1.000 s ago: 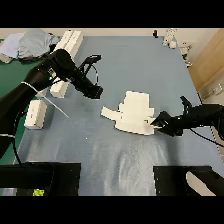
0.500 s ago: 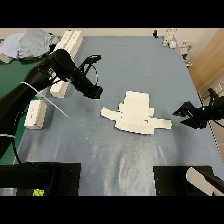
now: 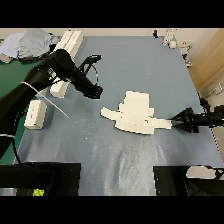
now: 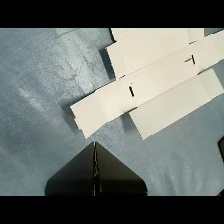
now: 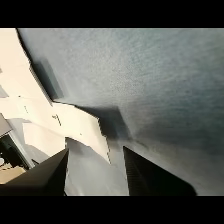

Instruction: Fold the box.

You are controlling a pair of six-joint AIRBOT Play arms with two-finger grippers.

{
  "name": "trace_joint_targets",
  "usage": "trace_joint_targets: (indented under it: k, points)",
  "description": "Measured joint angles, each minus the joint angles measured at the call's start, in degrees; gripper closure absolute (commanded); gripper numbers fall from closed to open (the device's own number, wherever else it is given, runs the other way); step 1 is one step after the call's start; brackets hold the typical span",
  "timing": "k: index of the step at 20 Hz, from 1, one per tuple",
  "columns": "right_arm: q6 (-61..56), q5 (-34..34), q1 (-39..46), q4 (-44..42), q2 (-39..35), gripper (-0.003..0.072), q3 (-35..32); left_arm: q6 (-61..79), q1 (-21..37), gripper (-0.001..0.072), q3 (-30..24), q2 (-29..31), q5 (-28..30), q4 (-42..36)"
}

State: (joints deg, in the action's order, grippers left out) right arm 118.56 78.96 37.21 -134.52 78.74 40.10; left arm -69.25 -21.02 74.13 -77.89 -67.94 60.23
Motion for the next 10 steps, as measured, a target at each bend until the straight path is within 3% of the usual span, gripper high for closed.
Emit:
trace_joint_targets:
  k: [10]
  points:
    - [6.38,-0.09,-4.5,-3.85,4.22,0.0184,0.04,0.0,0.0,0.0697,0.0,0.0,0.02,0.02]
